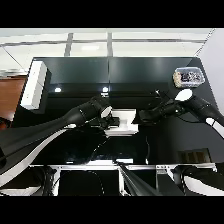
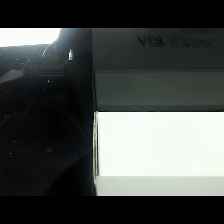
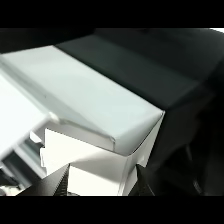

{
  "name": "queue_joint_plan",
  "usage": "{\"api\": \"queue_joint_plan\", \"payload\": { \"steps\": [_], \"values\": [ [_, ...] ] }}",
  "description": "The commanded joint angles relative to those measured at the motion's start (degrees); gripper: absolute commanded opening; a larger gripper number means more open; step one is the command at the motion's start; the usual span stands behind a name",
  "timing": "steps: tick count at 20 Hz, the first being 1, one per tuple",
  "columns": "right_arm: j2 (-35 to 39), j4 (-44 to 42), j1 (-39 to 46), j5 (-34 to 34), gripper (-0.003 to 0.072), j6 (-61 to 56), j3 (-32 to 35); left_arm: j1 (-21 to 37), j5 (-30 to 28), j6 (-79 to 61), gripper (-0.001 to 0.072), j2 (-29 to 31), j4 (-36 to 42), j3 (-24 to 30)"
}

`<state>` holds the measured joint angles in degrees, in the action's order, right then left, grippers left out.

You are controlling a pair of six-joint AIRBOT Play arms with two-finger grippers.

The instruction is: Fold the box and place the chain.

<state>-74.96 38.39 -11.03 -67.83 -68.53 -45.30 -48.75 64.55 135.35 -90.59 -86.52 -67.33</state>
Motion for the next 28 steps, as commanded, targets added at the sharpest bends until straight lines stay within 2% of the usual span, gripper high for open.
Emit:
{"api": "queue_joint_plan", "payload": {
  "steps": [1, 4, 8, 10, 12, 17, 21, 22, 28],
  "values": [
    [-0.02, 2.97, -4.81, 3.50, 0.0460, -7.45, -2.08, 0.02, 0.28, -0.02, 0.0028, 0.04, -0.02, -0.07],
    [-0.02, 6.56, -7.56, 6.32, 0.0460, -14.43, -2.36, 0.00, 0.22, -0.02, 0.0029, 0.04, 0.00, -0.07],
    [-0.04, 16.20, -12.33, 8.55, 0.0458, -23.15, -3.39, 0.00, 0.22, -0.02, 0.0029, 0.04, 0.00, -0.07],
    [-0.07, 20.85, -14.78, 9.03, 0.0421, -27.67, -4.22, 0.00, 0.22, 0.00, 0.0029, 0.04, 0.02, -0.07],
    [-0.11, 26.84, -17.38, 9.94, 0.0421, -34.77, -5.16, 0.00, 0.22, -0.02, 0.0029, 0.04, 0.02, -0.07],
    [-1.14, 40.87, -24.55, 9.16, 0.0420, -49.40, -8.70, 0.02, 0.11, 0.00, 0.0028, 0.04, 0.02, -0.07],
    [-2.97, 43.17, -26.49, 8.09, 0.0417, -53.77, -8.92, 0.00, 0.11, 0.00, 0.0028, 0.04, 0.22, -0.07],
    [-3.43, 43.67, -26.73, 7.78, 0.0360, -54.34, -8.92, 0.00, 0.15, 0.00, 0.0029, 0.04, 0.24, -0.07],
    [-5.53, 44.83, -27.67, 6.73, 0.0360, -57.05, -8.92, 0.00, 0.26, 0.00, 0.0029, 0.04, 0.26, -0.07]
  ]
}}
